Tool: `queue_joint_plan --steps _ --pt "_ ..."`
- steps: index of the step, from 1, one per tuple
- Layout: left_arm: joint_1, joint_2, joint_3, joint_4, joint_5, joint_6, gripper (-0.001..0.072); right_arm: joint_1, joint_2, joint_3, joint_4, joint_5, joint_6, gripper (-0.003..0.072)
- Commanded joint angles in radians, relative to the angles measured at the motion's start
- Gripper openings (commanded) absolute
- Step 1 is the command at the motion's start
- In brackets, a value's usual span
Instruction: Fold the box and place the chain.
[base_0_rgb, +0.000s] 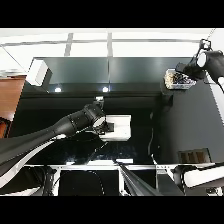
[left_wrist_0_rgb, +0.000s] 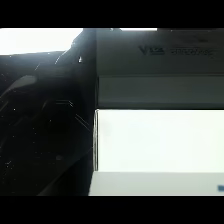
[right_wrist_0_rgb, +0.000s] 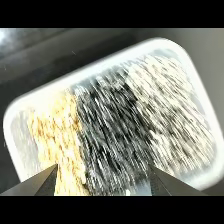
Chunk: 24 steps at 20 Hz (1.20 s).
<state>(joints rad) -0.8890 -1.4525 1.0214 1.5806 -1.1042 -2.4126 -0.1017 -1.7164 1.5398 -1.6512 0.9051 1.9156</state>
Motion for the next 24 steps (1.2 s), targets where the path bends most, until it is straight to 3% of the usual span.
queue_joint_plan --steps 1,5,6,7,8,9,10,15,21,24 --pt "0.000 0.000 0.001 0.000 0.000 0.000 0.0024 -0.023 -0.166 0.163 0.043 0.062 -0.040 0.0594" --pt "0.000 0.000 0.001 0.000 -0.001 0.000 0.0025 -0.040 -0.216 0.163 0.031 0.053 -0.040 0.0592" --pt "0.000 0.000 0.001 0.000 -0.001 0.000 0.0025 -0.042 -0.223 0.163 0.021 0.040 -0.042 0.0493" --pt "0.000 0.000 0.001 0.000 0.000 0.000 0.0025 -0.042 -0.227 0.163 0.024 0.038 -0.051 0.0469" --pt "0.000 0.000 0.001 0.000 0.000 0.000 0.0025 -0.041 -0.229 0.163 0.042 0.040 -0.092 0.0333" --pt "0.000 0.000 0.001 0.000 0.000 0.000 0.0025 -0.041 -0.224 0.163 0.064 0.046 -0.114 0.0105" --pt "0.000 0.000 0.001 0.000 0.000 0.000 0.0025 -0.041 -0.215 0.164 0.074 0.054 -0.130 0.0013" --pt "0.000 0.000 0.001 0.000 0.000 0.000 0.0025 -0.042 -0.060 0.168 0.070 0.108 -0.241 0.0011" --pt "0.001 0.000 0.001 0.000 0.000 0.000 0.0025 -0.041 0.260 0.168 0.098 0.167 -0.324 0.0010" --pt "0.001 0.000 0.001 0.000 0.000 0.000 0.0025 -0.041 0.413 0.168 0.180 0.235 -0.382 0.0010"
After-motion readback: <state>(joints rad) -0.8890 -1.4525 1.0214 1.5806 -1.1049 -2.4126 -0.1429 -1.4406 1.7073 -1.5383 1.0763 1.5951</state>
